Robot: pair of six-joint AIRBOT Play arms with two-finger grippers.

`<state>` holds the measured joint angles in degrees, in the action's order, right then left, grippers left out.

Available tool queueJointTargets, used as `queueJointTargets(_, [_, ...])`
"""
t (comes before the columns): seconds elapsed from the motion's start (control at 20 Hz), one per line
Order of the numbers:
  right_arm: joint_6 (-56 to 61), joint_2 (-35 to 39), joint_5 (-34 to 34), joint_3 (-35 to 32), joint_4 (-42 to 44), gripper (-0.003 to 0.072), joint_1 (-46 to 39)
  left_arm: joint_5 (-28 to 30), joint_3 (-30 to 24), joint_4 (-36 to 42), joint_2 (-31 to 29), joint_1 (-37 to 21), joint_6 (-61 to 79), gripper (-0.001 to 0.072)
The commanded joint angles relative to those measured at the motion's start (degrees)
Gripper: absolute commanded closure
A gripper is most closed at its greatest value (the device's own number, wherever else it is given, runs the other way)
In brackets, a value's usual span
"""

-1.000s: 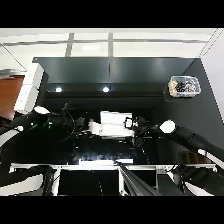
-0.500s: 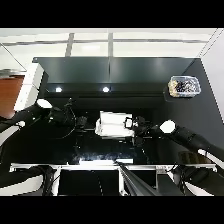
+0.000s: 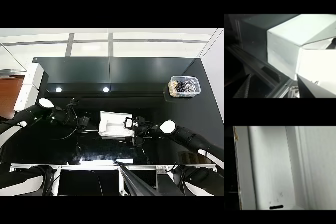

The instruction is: Fold the box and place the chain.

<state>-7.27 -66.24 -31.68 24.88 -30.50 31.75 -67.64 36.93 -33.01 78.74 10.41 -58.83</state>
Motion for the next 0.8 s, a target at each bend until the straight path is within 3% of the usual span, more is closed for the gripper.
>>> queueJointTargets(0.0, [0.02, -0.04, 0.0, -0.02, 0.0, 0.0151, 0.04, 1.03, 0.07, 1.01, -0.04, 0.04, 0.15, 0.0005])
queueJointTargets(0.25, [0.02, -0.04, 0.0, -0.02, 0.0, 0.0152, 0.04, -0.57, 2.49, 1.07, -0.04, 0.0, 0.61, 0.0005])
queueJointTargets(0.35, [0.0, -0.04, 0.0, -0.02, 0.0, 0.0295, 0.04, -1.7, 4.07, 0.9, -0.04, 0.0, 0.61, 0.0005])
queueJointTargets(0.4, [0.0, -0.04, -0.02, -0.02, -0.02, 0.033, 0.04, -1.97, 4.61, 0.9, -0.04, 0.0, 0.61, 0.0005])
queueJointTargets(0.75, [0.0, -0.04, -0.04, -0.02, 0.0, 0.033, 0.04, -2.71, 4.61, 0.52, -0.42, 1.07, 0.52, 0.0006])
